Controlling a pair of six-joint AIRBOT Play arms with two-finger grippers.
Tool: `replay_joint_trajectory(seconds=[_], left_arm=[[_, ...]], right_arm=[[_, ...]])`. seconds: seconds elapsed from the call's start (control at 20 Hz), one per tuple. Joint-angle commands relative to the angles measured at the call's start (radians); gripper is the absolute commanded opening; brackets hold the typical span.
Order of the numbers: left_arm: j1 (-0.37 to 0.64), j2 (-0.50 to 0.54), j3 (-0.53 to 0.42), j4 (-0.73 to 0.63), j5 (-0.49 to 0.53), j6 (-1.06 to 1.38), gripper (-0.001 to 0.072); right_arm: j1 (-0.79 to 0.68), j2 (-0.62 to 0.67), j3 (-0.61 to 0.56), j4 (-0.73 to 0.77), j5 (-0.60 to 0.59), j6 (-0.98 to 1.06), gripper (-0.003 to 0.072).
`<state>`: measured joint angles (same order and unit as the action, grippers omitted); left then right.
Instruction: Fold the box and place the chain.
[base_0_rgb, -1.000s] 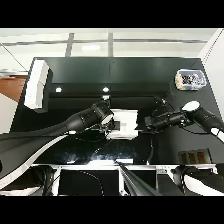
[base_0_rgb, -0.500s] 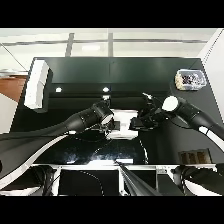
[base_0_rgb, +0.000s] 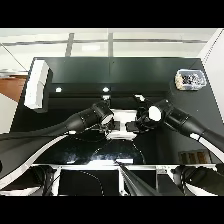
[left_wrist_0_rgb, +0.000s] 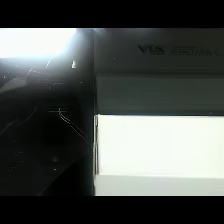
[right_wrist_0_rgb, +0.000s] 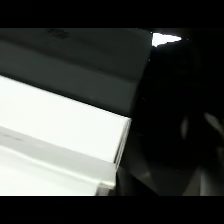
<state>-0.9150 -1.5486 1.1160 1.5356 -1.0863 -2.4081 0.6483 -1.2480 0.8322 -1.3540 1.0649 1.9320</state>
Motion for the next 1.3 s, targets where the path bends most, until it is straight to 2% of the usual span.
replay_joint_trajectory(seconds=[0.0, 0.45, 0.65, 0.7, 1.25], left_arm=[[0.0, 0.0, 0.0, 0.001, 0.0, 0.0, 0.0028], [0.0, 0.0, 0.0, 0.0, 0.003, 0.0, 0.0028], [0.0, 0.0, 0.0, 0.0, 0.002, 0.0, 0.0027], [0.0, 0.0, 0.0, 0.0, 0.002, 0.0, 0.0027], [0.0, 0.0, 0.0, 0.0, 0.0, 0.0, 0.0028]], right_arm=[[0.049, -0.002, 0.003, -0.104, 0.0, 0.145, 0.0182], [0.059, -0.048, 0.048, -0.108, 0.005, 0.226, 0.0182], [0.064, -0.089, 0.06, -0.117, 0.053, 0.272, 0.018], [0.064, -0.091, 0.06, -0.116, 0.053, 0.273, 0.0137], [0.064, -0.117, 0.06, -0.113, 0.05, 0.297, 0.0136]])
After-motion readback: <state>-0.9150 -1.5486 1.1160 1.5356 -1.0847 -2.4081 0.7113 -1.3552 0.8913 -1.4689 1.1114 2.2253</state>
